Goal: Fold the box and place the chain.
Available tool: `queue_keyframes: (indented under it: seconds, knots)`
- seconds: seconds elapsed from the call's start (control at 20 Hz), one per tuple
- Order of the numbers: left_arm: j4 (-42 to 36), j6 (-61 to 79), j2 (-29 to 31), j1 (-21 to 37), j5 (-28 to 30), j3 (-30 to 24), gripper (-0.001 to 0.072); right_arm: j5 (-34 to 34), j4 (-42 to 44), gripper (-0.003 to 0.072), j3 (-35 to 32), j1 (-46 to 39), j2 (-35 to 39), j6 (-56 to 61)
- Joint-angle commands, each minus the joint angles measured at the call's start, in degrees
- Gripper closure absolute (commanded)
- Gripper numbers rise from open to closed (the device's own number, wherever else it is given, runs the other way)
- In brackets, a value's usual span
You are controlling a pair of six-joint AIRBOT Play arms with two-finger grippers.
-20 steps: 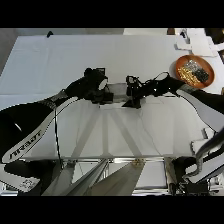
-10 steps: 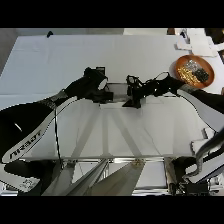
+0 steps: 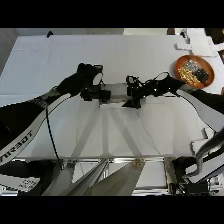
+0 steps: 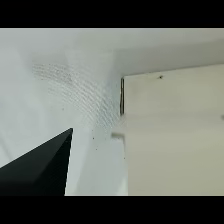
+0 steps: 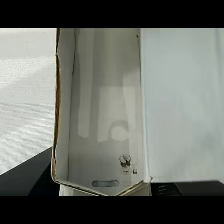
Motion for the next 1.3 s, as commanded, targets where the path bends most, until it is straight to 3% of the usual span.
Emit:
queue_keyframes:
  seconds: [0.0,0.2,0.35,0.5,0.65,0.9,1.25]
  knots:
    - [-9.8,13.6,4.8,4.5,-1.1,0.0,0.0131,0.0,0.0,0.028,0.0,0.0,0.0,0.0]
    - [-32.4,37.9,10.7,14.2,-8.0,-0.1,0.0131,0.0,0.0,0.028,0.0,0.0,0.0,0.0]
    - [-44.2,60.2,11.9,21.9,-8.9,-3.9,0.013,0.0,0.0,0.028,0.0,0.0,0.0,0.0]
    - [-46.1,80.6,11.6,27.4,-3.8,-12.1,0.013,0.0,0.0,0.028,0.0,0.0,0.0,0.0]
    - [-45.7,103.4,8.6,28.7,-0.1,-16.9,0.0131,0.0,0.0,0.028,0.0,0.0,0.0,0.0]
    - [-53.7,132.6,-0.5,28.1,2.4,-17.6,0.0131,0.0,0.0,0.028,0.0,0.0,0.0,0.0]
    - [-56.8,145.5,-2.8,26.8,6.2,-17.6,0.0128,0.0,0.0,0.028,0.0,0.0,0.0,0.0]
